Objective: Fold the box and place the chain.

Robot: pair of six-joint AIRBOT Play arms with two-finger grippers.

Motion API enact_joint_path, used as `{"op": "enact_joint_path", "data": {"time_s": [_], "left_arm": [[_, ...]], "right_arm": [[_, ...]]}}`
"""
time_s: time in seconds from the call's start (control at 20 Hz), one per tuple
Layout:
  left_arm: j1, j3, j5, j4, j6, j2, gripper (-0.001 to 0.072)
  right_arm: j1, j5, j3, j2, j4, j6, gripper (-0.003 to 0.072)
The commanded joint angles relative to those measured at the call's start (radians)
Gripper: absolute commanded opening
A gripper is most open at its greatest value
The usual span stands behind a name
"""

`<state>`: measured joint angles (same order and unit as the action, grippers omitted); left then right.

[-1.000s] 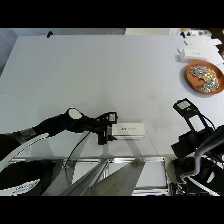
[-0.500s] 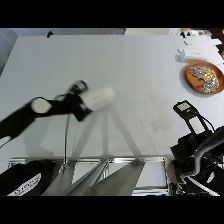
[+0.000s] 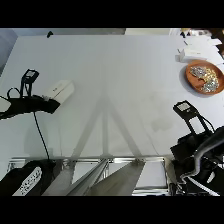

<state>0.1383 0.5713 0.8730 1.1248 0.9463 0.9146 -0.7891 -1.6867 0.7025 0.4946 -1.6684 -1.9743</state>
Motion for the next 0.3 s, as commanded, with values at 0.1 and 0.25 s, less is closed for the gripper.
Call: {"op": "enact_joint_path", "data": {"time_s": [0.1,0.25], "left_arm": [[0.038,0.000,0.095,0.017,0.024,-0.002,0.0694],[0.038,0.000,0.121,0.018,0.048,-0.016,0.0694]], "right_arm": [[0.000,0.000,0.001,-0.001,0.000,0.000,0.0059],[0.000,0.000,0.001,-0.001,0.000,0.000,0.0059]]}}
